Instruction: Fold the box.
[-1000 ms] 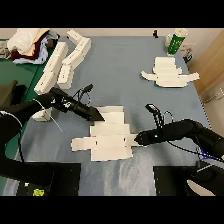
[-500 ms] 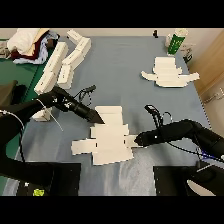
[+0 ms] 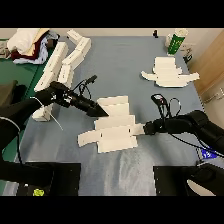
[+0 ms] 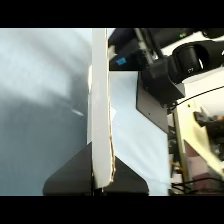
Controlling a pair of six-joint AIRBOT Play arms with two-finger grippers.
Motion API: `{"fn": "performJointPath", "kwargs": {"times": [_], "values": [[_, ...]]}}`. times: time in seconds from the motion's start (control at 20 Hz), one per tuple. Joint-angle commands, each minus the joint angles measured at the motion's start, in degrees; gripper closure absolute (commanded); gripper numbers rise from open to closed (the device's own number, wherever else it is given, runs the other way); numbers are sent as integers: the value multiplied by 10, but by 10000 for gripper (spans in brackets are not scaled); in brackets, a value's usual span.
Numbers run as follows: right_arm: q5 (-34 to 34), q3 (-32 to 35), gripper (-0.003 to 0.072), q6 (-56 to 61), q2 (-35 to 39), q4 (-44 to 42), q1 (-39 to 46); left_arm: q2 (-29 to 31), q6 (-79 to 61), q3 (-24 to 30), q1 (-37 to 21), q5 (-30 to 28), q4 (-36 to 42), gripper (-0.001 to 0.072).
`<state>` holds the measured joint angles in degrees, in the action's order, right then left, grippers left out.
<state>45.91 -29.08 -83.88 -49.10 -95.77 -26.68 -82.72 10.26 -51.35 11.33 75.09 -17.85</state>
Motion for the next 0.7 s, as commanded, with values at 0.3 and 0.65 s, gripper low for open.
{"fn": "performJointPath", "kwargs": {"times": [0.3, 0.65], "values": [[-10, -71, 384, 236, 6, 189, 0, 146, -315, 142, 100, -200, 117, 700], [-52, -72, 395, 284, 5, 190, -1, 216, -478, 262, 201, -398, 193, 698]]}}
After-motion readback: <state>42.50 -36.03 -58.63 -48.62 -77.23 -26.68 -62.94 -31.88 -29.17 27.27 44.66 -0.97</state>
